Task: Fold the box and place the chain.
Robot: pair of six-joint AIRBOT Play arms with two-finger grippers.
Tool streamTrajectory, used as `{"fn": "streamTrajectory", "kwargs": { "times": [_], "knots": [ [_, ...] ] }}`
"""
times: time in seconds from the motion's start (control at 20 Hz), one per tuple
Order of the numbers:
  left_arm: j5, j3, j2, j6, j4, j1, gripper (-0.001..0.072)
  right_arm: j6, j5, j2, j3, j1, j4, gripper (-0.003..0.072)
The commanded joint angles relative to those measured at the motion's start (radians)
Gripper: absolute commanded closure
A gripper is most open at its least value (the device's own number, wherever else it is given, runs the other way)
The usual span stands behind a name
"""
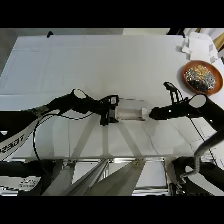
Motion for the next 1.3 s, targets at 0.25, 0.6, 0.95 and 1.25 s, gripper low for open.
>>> {"fn": "streamTrajectory", "kwargs": {
  "times": [0.25,0.6,0.95,1.25],
  "knots": [
    [0.000,0.000,0.001,0.000,0.000,0.001,0.0423,-0.018,0.050,0.057,0.001,0.002,0.056,0.0485],
    [0.000,0.000,0.001,0.000,0.000,0.001,0.0423,-0.006,-0.008,0.056,0.001,0.046,0.037,0.0319],
    [0.000,0.000,0.001,0.000,0.000,0.001,0.0423,0.118,-0.150,0.053,0.004,0.189,0.001,0.0245],
    [0.000,0.000,0.001,0.000,0.000,0.001,0.0423,0.362,-0.155,0.024,0.040,0.272,-0.249,0.0245]
  ]
}}
